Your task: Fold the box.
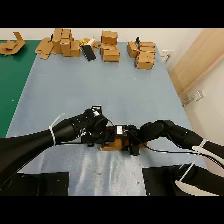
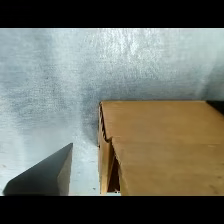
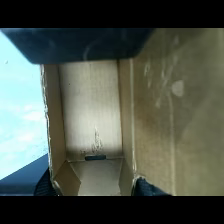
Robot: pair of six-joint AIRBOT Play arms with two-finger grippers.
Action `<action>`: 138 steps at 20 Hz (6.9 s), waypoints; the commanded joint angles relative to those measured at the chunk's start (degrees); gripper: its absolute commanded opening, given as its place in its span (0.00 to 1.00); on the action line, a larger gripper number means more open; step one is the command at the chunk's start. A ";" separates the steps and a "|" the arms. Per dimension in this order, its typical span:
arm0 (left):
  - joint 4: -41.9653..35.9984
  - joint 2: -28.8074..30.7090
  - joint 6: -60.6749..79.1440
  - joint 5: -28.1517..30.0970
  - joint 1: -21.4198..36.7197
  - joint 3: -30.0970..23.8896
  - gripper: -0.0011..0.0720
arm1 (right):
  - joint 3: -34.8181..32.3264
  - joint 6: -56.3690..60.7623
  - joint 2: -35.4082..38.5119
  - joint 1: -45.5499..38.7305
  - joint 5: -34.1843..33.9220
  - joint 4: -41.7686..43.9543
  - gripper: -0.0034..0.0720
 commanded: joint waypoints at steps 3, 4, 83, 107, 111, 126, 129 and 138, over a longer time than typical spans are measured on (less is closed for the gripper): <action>6.97 -3.91 -4.61 -7.91 -2.05 4.92 0.61 | 0.02 0.00 0.02 0.00 0.00 0.00 0.73; 7.28 -4.83 -4.61 -8.61 -2.05 6.05 0.61 | 0.02 0.00 0.02 0.00 0.00 0.00 0.73; -18.08 13.68 78.82 -3.96 31.58 -12.39 0.04 | 0.02 0.00 0.02 0.00 -0.02 -0.07 0.73; -43.34 17.53 140.15 19.85 20.74 -28.85 0.97 | 0.02 0.02 0.02 0.00 -0.04 -0.07 0.73; -45.29 15.39 142.46 20.94 20.74 -28.37 0.97 | 0.02 0.00 0.02 0.00 -0.02 -0.09 0.73; -48.22 11.50 144.39 25.90 16.33 -26.12 0.97 | 0.02 0.00 0.02 0.00 -0.04 -0.09 0.73; -48.19 10.99 144.39 27.80 15.47 -26.12 0.97 | 0.02 0.00 0.02 0.00 -0.04 -0.09 0.73; -48.22 7.98 144.37 30.91 15.37 -26.12 0.85 | 0.02 0.00 0.02 -0.02 -0.02 -0.09 0.73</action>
